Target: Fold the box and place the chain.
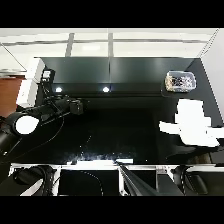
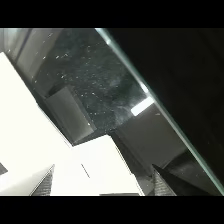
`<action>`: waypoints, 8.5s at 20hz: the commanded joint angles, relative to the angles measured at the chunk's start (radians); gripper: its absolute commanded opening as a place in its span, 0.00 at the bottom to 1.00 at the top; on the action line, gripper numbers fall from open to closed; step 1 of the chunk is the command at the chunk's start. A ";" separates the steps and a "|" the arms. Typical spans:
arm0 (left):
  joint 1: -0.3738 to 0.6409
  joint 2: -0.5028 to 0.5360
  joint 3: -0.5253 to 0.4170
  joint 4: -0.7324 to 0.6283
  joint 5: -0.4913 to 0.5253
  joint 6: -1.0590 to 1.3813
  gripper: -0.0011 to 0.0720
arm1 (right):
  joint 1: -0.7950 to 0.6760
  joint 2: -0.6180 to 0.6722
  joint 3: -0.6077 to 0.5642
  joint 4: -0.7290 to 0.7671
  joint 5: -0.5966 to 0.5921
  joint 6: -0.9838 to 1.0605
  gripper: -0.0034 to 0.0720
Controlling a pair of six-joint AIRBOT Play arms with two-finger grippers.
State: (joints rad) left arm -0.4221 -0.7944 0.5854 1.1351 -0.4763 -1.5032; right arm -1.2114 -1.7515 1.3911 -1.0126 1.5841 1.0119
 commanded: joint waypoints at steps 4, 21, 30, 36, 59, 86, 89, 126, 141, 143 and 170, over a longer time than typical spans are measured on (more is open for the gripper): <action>0.000 -0.001 0.000 0.001 0.000 0.000 0.99 | 0.028 -0.002 -0.080 -0.025 0.020 -0.130 0.77; 0.002 -0.001 0.000 0.005 0.000 0.003 0.99 | 0.330 0.077 -0.085 0.176 0.053 -0.054 0.06; -0.003 -0.001 0.000 -0.031 -0.024 0.003 0.99 | 0.819 0.496 -0.364 0.401 -0.323 -0.016 0.06; -0.002 -0.010 0.000 -0.037 -0.060 0.003 0.99 | 1.245 0.939 -0.754 0.483 -0.784 -0.063 0.06; 0.252 -0.495 0.010 -0.691 -0.521 0.732 0.99 | 1.793 1.044 -1.107 0.444 -1.300 -0.020 0.07; 0.303 -0.691 0.077 -0.680 -0.883 1.164 0.24 | 1.793 1.044 -1.107 0.462 -1.252 0.010 0.07; 0.303 -0.691 0.077 -0.728 -0.882 1.164 0.24 | 1.793 1.044 -1.107 0.461 -1.227 0.010 0.07; -0.132 -0.439 0.043 -0.526 -0.278 1.661 0.05 | 1.320 1.041 -0.638 0.005 -0.649 -0.011 0.90; -0.169 -0.481 0.008 -0.563 -0.238 1.659 0.06 | 1.542 1.036 -0.949 -0.061 -0.676 -0.298 0.90; -0.169 -0.481 0.008 -0.563 -0.238 1.659 0.06 | 1.595 1.036 -0.983 -0.061 -0.678 -0.307 0.90; -0.169 -0.481 0.008 -0.563 -0.242 1.656 0.06 | 2.024 0.930 -1.061 0.117 -1.027 -0.579 0.90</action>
State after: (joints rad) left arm -0.5903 -1.2755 0.5934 0.5720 -0.7177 0.1528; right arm 0.8085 -0.8204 0.3138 -0.9131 0.5667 0.4095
